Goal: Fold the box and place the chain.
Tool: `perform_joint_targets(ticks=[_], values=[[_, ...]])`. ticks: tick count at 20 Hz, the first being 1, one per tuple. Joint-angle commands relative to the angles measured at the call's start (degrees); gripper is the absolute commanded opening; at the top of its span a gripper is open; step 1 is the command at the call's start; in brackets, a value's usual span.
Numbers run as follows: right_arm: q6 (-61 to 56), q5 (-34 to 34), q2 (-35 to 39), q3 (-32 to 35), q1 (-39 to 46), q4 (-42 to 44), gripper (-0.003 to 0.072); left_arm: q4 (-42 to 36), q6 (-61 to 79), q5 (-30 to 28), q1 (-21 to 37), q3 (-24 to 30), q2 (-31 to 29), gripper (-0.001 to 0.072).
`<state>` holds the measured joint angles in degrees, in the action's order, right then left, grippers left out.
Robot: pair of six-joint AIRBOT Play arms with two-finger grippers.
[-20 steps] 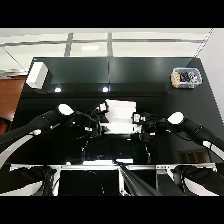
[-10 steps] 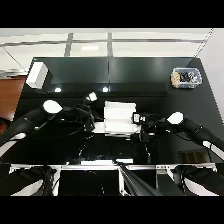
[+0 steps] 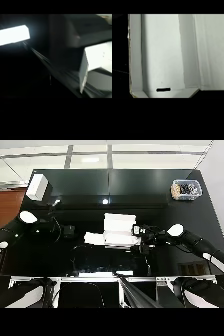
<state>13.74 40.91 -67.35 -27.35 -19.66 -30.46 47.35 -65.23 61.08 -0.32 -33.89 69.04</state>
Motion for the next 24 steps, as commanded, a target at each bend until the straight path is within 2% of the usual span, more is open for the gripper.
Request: perform_joint_targets(ticks=[1,5,7,10,12,14,16,17,19,20,24], values=[[-0.02,0.02,-0.02,0.02,-0.04,0.15,0.0141,-15.23,7.17,12.35,4.15,1.92,7.39,0.003],[-0.02,0.02,-0.02,0.02,-0.04,0.24,0.0141,-17.16,6.95,-0.72,-0.98,1.88,10.97,0.0028],[-0.02,0.0,-0.02,0.02,-0.04,0.24,0.0141,-18.1,6.95,-3.54,-5.03,1.64,11.19,0.0028],[-0.02,-0.02,-0.02,0.02,-0.04,0.24,0.0141,-18.29,9.33,-3.21,-10.58,0.59,12.63,0.003],[-0.02,-0.02,-0.02,0.02,-0.04,0.24,0.014,-18.32,15.78,-0.42,-11.93,-0.85,13.16,0.0033],[-0.02,-0.02,-0.02,0.02,-0.04,0.24,0.0141,-18.27,15.91,1.25,-12.0,-2.64,13.16,0.0051],[-0.02,0.0,-0.02,0.02,-0.04,0.22,0.0141,-18.29,15.87,2.38,-12.02,-4.39,13.16,0.018],[-0.02,0.0,-0.02,0.02,-0.04,0.24,0.0141,-18.25,15.87,2.93,-12.02,-5.11,13.16,0.0277],[-0.02,0.0,-0.02,0.02,-0.04,0.24,0.0141,-18.21,15.91,3.52,-12.0,-6.27,13.16,0.0537],[-0.02,0.0,-0.02,0.02,-0.04,0.24,0.0141,-18.08,15.91,3.67,-12.02,-6.71,13.16,0.0575],[-0.02,0.0,-0.02,0.02,-0.04,0.24,0.0141,-18.36,15.87,4.17,-12.22,-7.72,13.16,0.0581]])
